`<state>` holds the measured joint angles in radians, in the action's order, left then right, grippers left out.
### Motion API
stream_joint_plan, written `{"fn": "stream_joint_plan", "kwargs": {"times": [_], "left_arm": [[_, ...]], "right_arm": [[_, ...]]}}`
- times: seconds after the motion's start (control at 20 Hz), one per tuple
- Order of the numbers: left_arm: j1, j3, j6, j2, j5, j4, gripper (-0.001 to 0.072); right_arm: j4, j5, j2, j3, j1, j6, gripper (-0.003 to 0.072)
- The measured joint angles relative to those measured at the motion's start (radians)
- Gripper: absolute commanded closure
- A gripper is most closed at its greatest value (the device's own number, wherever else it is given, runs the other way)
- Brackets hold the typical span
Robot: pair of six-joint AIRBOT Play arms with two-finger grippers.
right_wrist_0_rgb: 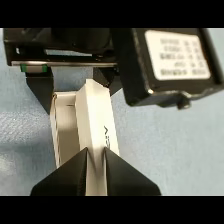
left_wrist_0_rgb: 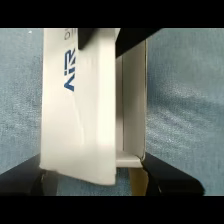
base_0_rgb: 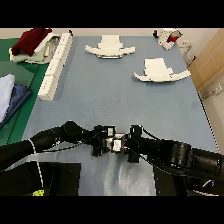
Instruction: Fold the box.
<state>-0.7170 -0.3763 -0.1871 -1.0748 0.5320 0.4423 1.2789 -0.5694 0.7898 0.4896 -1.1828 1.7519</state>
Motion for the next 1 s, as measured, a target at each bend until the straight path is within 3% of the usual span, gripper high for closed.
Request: {"fn": "stream_joint_plan", "kwargs": {"times": [0.75, 1.0], "left_arm": [[0.0, 0.0, 0.001, 0.0, 0.0, -0.001, 0.0429], [0.0, 0.0, 0.001, 0.0, 0.0, -0.001, 0.0429]], "right_arm": [[0.093, -0.04, 0.0, -0.001, -0.002, 0.002, 0.0528], [0.113, -0.04, -0.061, -0.002, 0.001, -0.034, 0.0528]]}}
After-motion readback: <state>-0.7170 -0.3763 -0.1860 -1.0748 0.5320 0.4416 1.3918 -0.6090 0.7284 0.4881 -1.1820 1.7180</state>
